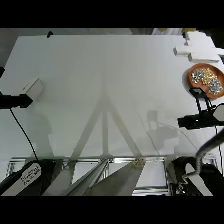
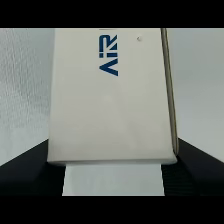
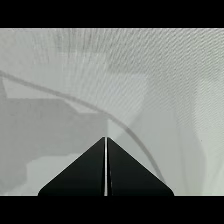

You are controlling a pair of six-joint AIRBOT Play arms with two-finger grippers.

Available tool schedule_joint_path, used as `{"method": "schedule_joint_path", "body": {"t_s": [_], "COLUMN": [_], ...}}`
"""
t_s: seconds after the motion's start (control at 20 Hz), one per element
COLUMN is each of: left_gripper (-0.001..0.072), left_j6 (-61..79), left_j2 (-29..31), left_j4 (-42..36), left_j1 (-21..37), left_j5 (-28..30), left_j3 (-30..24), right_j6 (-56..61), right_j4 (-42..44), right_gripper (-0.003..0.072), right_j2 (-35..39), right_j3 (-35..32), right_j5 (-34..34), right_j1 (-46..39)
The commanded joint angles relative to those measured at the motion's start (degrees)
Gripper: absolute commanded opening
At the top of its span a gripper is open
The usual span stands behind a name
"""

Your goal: Fold the box and place the chain.

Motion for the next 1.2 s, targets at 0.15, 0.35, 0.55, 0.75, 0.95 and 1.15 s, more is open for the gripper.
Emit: {"method": "schedule_joint_path", "body": {"t_s": [0.15, 0.35, 0.55, 0.75, 0.95, 1.15], "left_gripper": [0.0209, 0.039, 0.0512, 0.0701, 0.0692, 0.0689], "left_j6": [-0.8, -0.8, -0.8, -2.1, -2.1, -2.1], "left_j2": [-2.6, -3.0, -3.1, -3.0, 2.2, 14.0], "left_j4": [2.7, 3.4, 3.5, 3.6, 4.3, 6.9], "left_j1": [0.7, 0.7, 0.7, 0.7, -1.2, -7.8], "left_j5": [1.5, 1.0, 0.0, -0.4, -0.7, -1.6], "left_j3": [-1.9, -4.0, -4.2, -4.2, -4.2, -4.2], "right_j6": [0.0, 0.0, 0.0, 0.0, 0.0, 0.0], "right_j4": [0.0, 0.0, 0.0, 0.0, 0.0, 0.0], "right_gripper": [0.0014, 0.0014, 0.0014, 0.0014, 0.0014, 0.0014], "right_j2": [0.0, 0.0, 0.0, 0.0, 0.0, 0.0], "right_j3": [0.0, 0.0, 0.0, 0.0, 0.0, 0.0], "right_j5": [0.0, 0.0, 0.0, 0.0, 0.0, 0.0], "right_j1": [0.0, 0.0, 0.0, 0.0, 0.0, 0.0]}}
